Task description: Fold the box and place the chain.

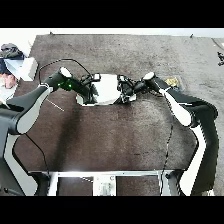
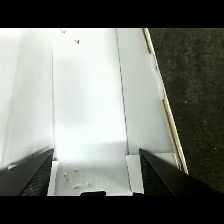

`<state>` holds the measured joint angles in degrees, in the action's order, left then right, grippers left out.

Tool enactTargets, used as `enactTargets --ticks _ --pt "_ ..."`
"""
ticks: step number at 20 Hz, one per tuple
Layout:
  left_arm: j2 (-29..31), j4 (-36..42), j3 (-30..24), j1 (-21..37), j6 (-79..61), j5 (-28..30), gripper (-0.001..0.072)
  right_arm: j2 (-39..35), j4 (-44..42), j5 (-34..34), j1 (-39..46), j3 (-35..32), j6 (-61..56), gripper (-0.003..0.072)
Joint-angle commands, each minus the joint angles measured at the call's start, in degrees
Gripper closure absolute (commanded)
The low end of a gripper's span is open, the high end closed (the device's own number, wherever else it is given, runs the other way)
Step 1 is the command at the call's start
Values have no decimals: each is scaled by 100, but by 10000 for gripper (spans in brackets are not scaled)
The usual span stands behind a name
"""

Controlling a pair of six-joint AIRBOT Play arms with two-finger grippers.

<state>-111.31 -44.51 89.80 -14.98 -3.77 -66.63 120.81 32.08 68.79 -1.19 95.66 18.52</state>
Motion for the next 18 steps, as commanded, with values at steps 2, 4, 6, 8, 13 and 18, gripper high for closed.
enactTargets --ticks 2,4,6,8,13,18 --pt "13 -111 9 9 94 164 49 4 -13 -24 2 4 9 313" --pt "15 -138 9 9 98 140 50 4 -15 -22 2 4 9 313" --pt "17 -264 9 46 240 87 232 4 -15 -24 2 4 9 313" --pt "17 -258 9 175 225 -164 357 4 -13 -24 2 4 9 313" --pt "17 -267 223 487 254 -938 699 4 -13 -22 2 4 9 313" --pt "85 -507 640 684 1545 -1270 705 4 -15 -26 2 4 9 313"
